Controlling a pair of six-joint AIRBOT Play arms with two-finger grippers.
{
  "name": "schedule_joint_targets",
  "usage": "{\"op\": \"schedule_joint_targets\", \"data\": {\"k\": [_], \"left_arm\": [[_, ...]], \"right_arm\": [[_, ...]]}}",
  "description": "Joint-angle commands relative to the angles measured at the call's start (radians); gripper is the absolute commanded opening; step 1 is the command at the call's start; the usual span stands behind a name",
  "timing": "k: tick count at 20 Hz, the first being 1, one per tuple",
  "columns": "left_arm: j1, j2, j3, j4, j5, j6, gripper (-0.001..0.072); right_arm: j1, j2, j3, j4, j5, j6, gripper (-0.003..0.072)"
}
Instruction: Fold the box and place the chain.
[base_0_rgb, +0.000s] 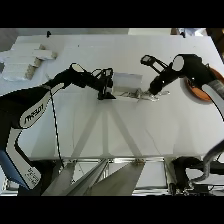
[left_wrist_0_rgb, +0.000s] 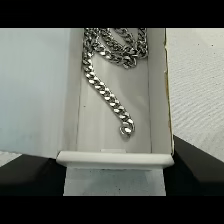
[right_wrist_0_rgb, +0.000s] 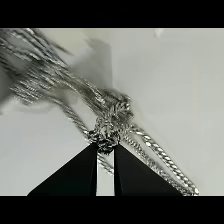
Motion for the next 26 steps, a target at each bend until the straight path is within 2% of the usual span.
{"op": "schedule_joint_targets", "data": {"k": [1, 4, 10, 17, 18, 19, 20, 23, 26], "left_arm": [[0.000, 0.001, 0.000, 0.000, 0.000, 0.000, 0.0396], [0.000, 0.001, 0.000, 0.000, 0.000, 0.000, 0.0396], [0.000, 0.001, 0.000, 0.000, 0.000, 0.000, 0.0396], [0.000, 0.001, 0.000, 0.000, 0.000, 0.000, 0.0396], [0.000, 0.001, 0.000, 0.000, 0.000, 0.000, 0.0396], [0.000, 0.001, 0.000, 0.000, 0.000, 0.000, 0.0396], [0.000, 0.001, 0.000, 0.000, 0.000, 0.000, 0.0396], [0.000, 0.001, 0.000, 0.000, 0.000, 0.000, 0.0396], [0.000, 0.001, 0.000, 0.000, 0.000, 0.000, 0.0396]], "right_arm": [[0.077, 0.039, 0.010, 0.130, -0.015, 0.003, 0.0011], [0.143, 0.039, 0.052, 0.214, -0.036, 0.003, 0.0011], [0.258, 0.006, 0.119, 0.216, -0.123, 0.004, 0.0007], [0.289, -0.170, 0.119, 0.041, -0.135, 0.195, 0.0017], [0.289, -0.171, 0.118, 0.029, -0.135, 0.194, 0.0103], [0.289, -0.168, 0.119, 0.026, -0.135, 0.194, 0.0248], [0.289, -0.160, 0.119, 0.026, -0.131, 0.194, 0.0294], [0.289, -0.095, 0.119, 0.021, -0.121, 0.194, 0.0289], [0.274, 0.010, 0.118, -0.025, -0.047, 0.184, 0.0289]]}}
